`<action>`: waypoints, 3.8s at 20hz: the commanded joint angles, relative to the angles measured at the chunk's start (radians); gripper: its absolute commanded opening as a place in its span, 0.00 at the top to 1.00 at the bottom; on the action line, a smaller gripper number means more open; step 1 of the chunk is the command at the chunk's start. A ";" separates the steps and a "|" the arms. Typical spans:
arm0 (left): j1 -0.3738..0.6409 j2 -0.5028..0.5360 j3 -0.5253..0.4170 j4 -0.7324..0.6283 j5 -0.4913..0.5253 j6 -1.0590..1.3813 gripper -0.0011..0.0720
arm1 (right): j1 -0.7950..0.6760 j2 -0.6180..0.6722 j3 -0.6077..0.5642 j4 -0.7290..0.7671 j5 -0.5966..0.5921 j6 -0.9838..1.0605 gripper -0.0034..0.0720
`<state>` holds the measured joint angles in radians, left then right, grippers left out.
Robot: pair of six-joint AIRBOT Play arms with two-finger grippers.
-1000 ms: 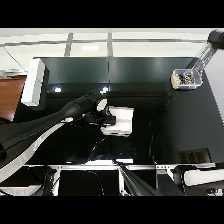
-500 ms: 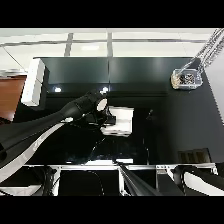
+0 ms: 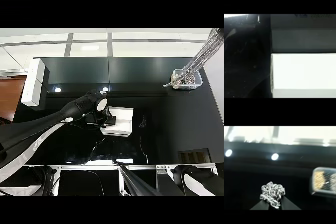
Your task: Fold the box and place the chain.
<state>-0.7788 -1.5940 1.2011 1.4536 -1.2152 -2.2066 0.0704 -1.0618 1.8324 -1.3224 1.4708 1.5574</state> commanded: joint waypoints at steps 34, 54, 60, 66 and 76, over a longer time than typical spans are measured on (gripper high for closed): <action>0.000 0.000 0.001 0.000 -0.001 0.000 0.95 | 0.385 0.001 -0.616 0.412 -0.207 -0.085 0.94; 0.000 0.000 0.001 0.000 0.002 0.000 0.95 | 0.430 -0.001 -0.488 0.375 -0.120 -0.073 0.94; 0.001 0.000 0.001 0.000 0.003 0.000 0.95 | 0.441 -0.001 -0.809 0.384 -0.430 -0.068 0.94; 0.000 0.000 0.001 0.000 0.003 0.000 0.95 | 0.468 -0.001 -0.931 0.412 -0.513 -0.043 0.55; 0.002 0.000 0.001 -0.005 0.013 -0.023 0.95 | 0.254 0.054 -0.884 0.212 -0.290 -0.044 0.45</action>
<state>-0.7784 -1.5944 1.2011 1.4467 -1.2060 -2.2086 0.3714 -1.0187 0.9455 -1.0664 1.1423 1.5146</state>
